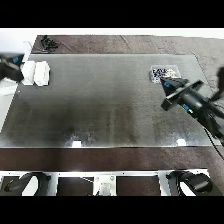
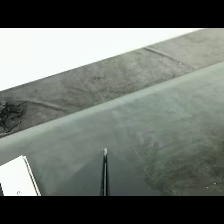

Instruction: Fold the box and place the chain.

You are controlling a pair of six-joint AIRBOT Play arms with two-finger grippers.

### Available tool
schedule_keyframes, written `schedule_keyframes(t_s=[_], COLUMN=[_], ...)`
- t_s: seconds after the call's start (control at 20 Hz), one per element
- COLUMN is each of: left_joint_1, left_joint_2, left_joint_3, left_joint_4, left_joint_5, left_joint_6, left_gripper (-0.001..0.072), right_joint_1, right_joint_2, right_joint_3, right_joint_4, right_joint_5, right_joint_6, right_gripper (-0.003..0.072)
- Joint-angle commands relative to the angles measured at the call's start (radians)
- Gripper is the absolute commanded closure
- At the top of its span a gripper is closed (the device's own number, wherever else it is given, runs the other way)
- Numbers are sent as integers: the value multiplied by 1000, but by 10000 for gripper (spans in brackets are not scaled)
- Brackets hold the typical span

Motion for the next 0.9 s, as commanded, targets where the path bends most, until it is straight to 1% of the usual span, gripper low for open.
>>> schedule_keyframes(t_s=[0.0, 0.1, 0.15, 0.2, 0.25, 0.35, 0.5, 0.6, 0.85], left_joint_1=[0, 0, 0, 0, 0, 0, 0, 0, 0], left_joint_2=[267, 364, 400, 423, 432, 431, 431, 431, 431], left_joint_3=[-279, -421, -487, -541, -592, -663, -714, -719, -719], left_joint_4=[-60, -74, -74, -79, -82, -85, -85, -85, -85], left_joint_5=[49, 91, 117, 135, 142, 141, 140, 128, 134], left_joint_6=[84, 84, 83, 83, 83, 83, 84, 75, 76], left_gripper=[694, 694, 694, 694, 694, 692, 690, 689, 689], right_joint_1=[0, 0, -1, -2, -2, -1, -1, -1, 0], right_joint_2=[150, 204, 225, 240, 248, 254, 253, 253, 253], right_joint_3=[-113, -206, -254, -306, -352, -425, -479, -494, -498], right_joint_4=[-2, -18, -51, -83, -84, -84, -84, -82, -80], right_joint_5=[-110, -140, -162, -192, -223, -251, -251, -250, -251], right_joint_6=[43, 42, 42, 42, 42, 42, 42, 43, 42], right_gripper=[678, 678, 679, 678, 677, 677, 676, 675, 676])
